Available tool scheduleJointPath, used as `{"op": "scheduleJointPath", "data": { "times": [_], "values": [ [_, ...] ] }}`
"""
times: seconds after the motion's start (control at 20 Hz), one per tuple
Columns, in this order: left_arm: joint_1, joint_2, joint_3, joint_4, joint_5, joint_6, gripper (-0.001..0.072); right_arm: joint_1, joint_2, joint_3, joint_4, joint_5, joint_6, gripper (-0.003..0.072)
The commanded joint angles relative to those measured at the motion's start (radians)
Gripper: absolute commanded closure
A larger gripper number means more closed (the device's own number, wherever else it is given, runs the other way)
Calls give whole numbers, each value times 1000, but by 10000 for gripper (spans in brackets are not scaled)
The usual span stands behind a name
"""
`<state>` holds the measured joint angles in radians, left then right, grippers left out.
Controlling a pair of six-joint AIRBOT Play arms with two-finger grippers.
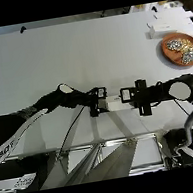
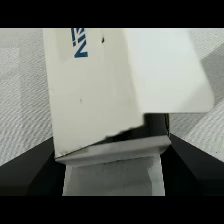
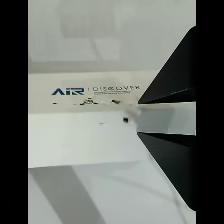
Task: Fold the box and place the chain.
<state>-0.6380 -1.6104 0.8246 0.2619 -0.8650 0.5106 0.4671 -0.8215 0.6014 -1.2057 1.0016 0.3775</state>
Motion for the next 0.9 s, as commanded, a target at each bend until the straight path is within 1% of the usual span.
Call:
{"op": "scheduleJointPath", "data": {
  "times": [0.0,0.15,0.3,0.45,0.55,0.65,0.75,0.85],
  "values": [
    [0,0,0,0,0,2,525,0,4,14,14,22,-20,510],
    [0,0,0,0,0,2,525,0,-13,13,-23,23,-21,508],
    [0,0,0,0,0,2,525,0,-50,13,-29,33,-20,508],
    [0,0,0,0,0,2,525,0,-62,13,-96,30,-8,509],
    [0,0,1,0,-1,2,525,0,-62,13,-113,26,17,511],
    [0,0,0,0,-1,2,525,0,-62,13,-112,25,26,579],
    [0,0,0,0,0,2,525,0,-61,13,-111,23,29,601],
    [0,0,0,0,0,2,525,0,-60,13,-111,23,37,606]
  ]
}}
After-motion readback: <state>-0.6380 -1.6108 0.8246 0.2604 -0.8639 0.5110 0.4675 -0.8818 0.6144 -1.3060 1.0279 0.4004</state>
